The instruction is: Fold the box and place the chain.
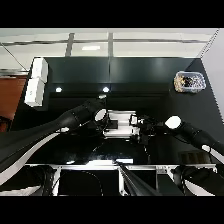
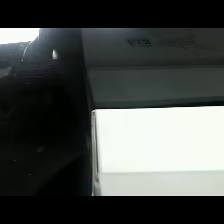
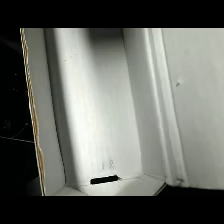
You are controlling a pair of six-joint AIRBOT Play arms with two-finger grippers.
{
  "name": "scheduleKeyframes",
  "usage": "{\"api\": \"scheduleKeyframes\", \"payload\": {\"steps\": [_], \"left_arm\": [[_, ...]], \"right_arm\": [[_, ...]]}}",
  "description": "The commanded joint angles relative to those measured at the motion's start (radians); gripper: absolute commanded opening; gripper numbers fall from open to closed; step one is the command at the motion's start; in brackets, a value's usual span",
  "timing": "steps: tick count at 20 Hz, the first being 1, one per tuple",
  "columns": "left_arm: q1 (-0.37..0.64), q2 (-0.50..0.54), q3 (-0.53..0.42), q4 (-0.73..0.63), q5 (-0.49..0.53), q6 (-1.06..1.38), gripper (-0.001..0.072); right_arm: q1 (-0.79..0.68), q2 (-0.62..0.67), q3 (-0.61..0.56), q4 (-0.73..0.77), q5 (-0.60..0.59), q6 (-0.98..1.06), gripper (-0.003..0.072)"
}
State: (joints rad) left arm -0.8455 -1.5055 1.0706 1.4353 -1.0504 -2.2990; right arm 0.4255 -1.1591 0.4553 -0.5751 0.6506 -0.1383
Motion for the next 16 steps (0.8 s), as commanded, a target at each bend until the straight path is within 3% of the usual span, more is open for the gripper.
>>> {"api": "scheduleKeyframes", "payload": {"steps": [1,4,5,6,8,16], "left_arm": [[0.0,0.001,0.01,-0.007,-0.015,-0.002,0.0398],[0.0,0.0,0.016,-0.001,-0.028,-0.003,0.0406],[0.0,0.0,0.016,0.005,-0.028,-0.006,0.0296],[0.0,0.0,0.016,0.008,-0.026,-0.006,0.0137],[0.0,0.0,0.016,0.007,-0.019,-0.012,0.0038],[0.0,0.0,0.016,0.02,-0.02,-0.009,0.0025]], "right_arm": [[0.001,0.0,0.0,0.003,0.002,0.0,0.0422],[0.001,0.0,0.0,0.003,0.001,0.0,0.0423],[0.001,0.0,0.0,0.003,0.001,0.0,0.0422],[0.001,0.0,0.0,0.003,0.001,0.0,0.0422],[0.001,0.0,0.0,0.003,0.001,0.0,0.0423],[0.0,0.0,0.0,0.002,0.003,0.012,0.0423]]}}
